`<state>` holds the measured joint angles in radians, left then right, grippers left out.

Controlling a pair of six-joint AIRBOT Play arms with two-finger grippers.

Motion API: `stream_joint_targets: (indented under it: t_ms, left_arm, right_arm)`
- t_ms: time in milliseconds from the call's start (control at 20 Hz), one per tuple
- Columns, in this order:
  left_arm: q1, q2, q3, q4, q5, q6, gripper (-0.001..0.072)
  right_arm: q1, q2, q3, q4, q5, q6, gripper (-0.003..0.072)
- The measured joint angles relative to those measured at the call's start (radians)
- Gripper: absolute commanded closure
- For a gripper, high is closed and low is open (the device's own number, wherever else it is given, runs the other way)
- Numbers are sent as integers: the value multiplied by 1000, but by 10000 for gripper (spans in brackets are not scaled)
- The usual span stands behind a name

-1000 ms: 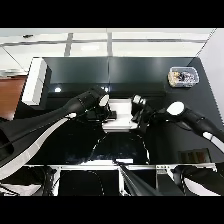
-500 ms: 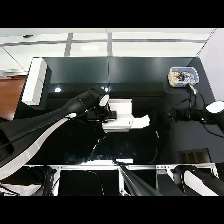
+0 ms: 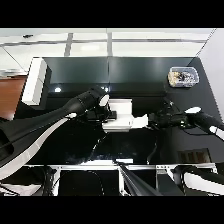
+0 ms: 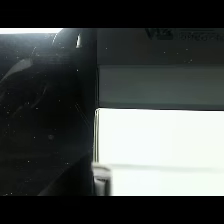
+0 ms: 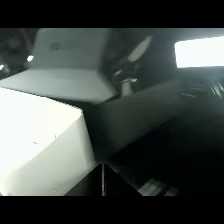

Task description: Fold the box and place the chain.

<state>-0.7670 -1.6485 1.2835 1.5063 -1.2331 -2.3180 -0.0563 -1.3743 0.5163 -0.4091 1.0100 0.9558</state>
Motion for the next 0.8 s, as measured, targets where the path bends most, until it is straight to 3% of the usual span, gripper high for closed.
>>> stream_joint_targets:
  t_ms: [400, 450, 500, 550, 800]
  left_arm:
    - [0, 0, 0, 0, 0, 0, 682]
    - [0, 0, 0, 0, 0, 0, 682]
    - [0, 0, 0, 0, 0, 0, 683]
    - [0, 0, 0, 0, 0, 0, 682]
    - [0, 0, 0, 0, 0, 0, 682]
  right_arm:
    - [78, -33, 79, 3, 48, -88, 668]
    - [80, -34, 93, -11, 61, -92, 523]
    - [81, -34, 108, -23, 76, -94, 221]
    - [83, -35, 121, -28, 89, -97, 83]
    - [85, -35, 158, -31, 159, -100, 85]
